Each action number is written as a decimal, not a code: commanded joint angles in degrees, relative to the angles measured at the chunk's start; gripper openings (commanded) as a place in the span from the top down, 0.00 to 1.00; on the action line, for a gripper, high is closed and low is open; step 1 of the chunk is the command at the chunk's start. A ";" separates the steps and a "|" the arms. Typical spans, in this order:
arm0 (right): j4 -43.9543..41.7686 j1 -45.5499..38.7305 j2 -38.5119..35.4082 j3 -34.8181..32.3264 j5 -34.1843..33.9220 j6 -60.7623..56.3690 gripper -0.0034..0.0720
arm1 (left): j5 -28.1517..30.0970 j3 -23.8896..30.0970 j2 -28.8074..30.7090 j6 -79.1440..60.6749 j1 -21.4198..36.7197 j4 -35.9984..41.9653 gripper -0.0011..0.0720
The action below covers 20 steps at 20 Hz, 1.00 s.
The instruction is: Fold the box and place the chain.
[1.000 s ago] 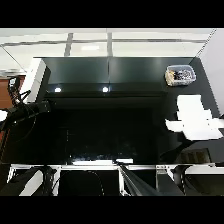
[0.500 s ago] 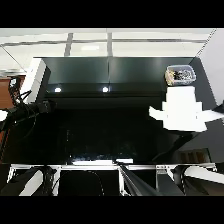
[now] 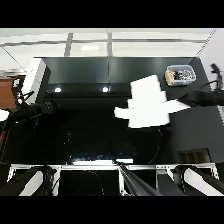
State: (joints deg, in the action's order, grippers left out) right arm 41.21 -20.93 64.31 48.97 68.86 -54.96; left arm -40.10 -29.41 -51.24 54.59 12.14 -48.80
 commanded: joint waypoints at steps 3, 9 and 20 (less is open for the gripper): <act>-15.93 19.26 -1.90 -11.67 -20.02 3.45 0.93 | -0.33 0.02 -0.04 -0.20 -3.91 0.04 0.02; -18.73 35.08 -2.64 -18.32 -33.44 4.66 0.93 | 0.55 -0.11 -0.57 -0.20 -9.38 3.32 0.02; -18.58 43.12 -3.08 -20.68 -39.17 4.61 0.93 | -23.91 -14.38 -29.33 -8.70 -13.00 22.93 0.02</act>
